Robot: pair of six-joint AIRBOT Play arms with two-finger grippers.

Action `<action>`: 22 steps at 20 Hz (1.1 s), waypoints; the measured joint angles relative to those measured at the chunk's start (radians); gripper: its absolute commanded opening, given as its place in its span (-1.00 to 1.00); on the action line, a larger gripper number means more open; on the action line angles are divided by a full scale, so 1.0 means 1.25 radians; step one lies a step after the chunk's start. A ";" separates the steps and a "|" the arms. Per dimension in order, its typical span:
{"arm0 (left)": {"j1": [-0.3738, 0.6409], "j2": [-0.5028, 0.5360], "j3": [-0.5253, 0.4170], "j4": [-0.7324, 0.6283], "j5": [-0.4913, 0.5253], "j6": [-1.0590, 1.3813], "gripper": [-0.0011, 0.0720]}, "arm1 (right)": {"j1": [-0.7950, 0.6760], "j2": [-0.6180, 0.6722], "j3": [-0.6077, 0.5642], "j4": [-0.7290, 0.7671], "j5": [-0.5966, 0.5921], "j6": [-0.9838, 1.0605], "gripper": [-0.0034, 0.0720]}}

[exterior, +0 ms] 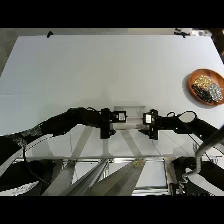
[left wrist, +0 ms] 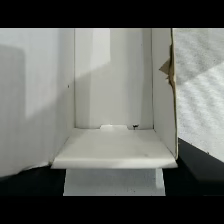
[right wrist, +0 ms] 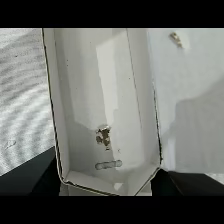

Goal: Fold the box and place the chain.

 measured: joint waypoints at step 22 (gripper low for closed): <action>-0.001 -0.001 -0.001 0.001 0.003 0.000 -0.21 | 0.000 0.416 0.000 -0.371 0.146 0.341 -0.64</action>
